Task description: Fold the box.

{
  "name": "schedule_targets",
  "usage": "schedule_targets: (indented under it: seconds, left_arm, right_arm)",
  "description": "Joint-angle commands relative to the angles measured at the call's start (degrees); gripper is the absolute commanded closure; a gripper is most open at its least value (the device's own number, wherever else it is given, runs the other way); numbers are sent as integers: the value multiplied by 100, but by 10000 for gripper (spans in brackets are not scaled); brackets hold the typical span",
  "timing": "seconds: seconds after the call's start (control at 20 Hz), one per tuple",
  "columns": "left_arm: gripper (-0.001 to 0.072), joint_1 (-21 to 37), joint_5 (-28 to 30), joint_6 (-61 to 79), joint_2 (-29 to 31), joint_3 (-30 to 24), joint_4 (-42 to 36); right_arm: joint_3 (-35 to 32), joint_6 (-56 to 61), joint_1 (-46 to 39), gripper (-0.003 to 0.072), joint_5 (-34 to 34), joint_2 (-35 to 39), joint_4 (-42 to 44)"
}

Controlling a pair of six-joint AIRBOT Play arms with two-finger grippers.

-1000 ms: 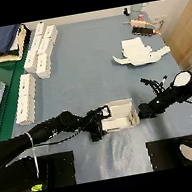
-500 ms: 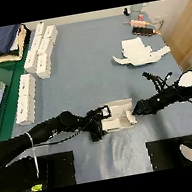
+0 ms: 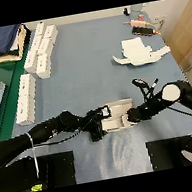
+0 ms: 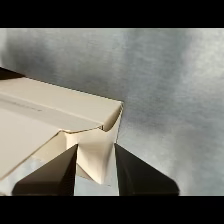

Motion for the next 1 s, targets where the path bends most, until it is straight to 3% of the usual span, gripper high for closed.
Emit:
schedule_targets:
  seconds: [0.0, 0.25, 0.5, 0.6, 0.65, 0.75, 0.95]
  left_arm:
    - [285, 2, 0, 0, 2, 7, 0]
    - [285, 2, 0, 0, 2, 7, 0]
    - [285, 2, 0, 0, 2, 7, 0]
    - [285, 2, 0, 0, 2, 7, 0]
    - [285, 2, 0, 2, 2, 7, 0]
    - [285, 2, 0, 0, 2, 7, 0]
    - [285, 2, 0, 0, 2, 7, 0]
  right_arm:
    - [129, 1954, 1001, 326, -153, -155, -1305]
    - [728, 3355, 1716, 337, 151, -1054, -2304]
    - [1102, 3746, 1729, 362, 323, -1532, -2420]
    - [1104, 3866, 1729, 428, 385, -1534, -2549]
    - [1104, 3901, 1729, 548, 420, -1534, -2647]
    - [1104, 3901, 1729, 652, 422, -1534, -2688]
    - [1104, 3901, 1729, 685, 439, -1534, -2616]
